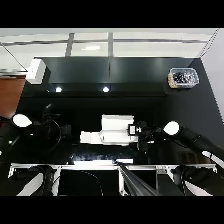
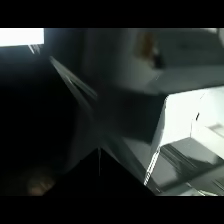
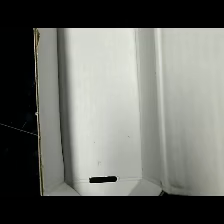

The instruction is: Fold the box and place the chain.

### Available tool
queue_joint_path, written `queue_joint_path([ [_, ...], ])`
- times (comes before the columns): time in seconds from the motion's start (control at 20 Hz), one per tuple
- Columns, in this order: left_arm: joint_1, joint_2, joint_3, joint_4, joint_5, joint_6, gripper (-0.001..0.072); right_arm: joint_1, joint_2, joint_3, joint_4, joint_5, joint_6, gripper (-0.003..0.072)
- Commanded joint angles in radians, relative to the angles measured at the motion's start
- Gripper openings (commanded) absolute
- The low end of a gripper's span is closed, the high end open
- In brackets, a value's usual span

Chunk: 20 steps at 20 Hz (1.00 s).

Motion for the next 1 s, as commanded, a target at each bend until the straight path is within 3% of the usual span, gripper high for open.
queue_joint_path([
  [0.0,-0.037,-0.084,-0.039,-0.128,0.019,-0.017,0.0027,0.000,0.000,-0.001,0.000,0.000,0.000,0.0423],
  [0.35,-0.275,-0.174,-0.036,-0.318,0.183,0.085,0.0027,0.000,0.000,-0.001,0.000,0.000,0.000,0.0423],
  [0.55,-0.296,-0.176,-0.030,-0.366,0.202,0.158,0.0027,0.000,0.000,-0.001,0.000,0.000,0.000,0.0422],
  [0.75,-0.296,-0.176,0.007,-0.485,0.146,0.325,0.0036,0.000,0.000,-0.001,0.000,0.000,0.000,0.0423],
  [0.8,-0.296,-0.176,0.021,-0.487,0.134,0.328,0.0125,0.000,0.000,-0.001,0.000,0.000,0.000,0.0422],
  [0.95,-0.296,-0.176,0.052,-0.485,0.100,0.328,0.0561,0.000,0.000,-0.001,0.000,0.000,0.000,0.0422],
])
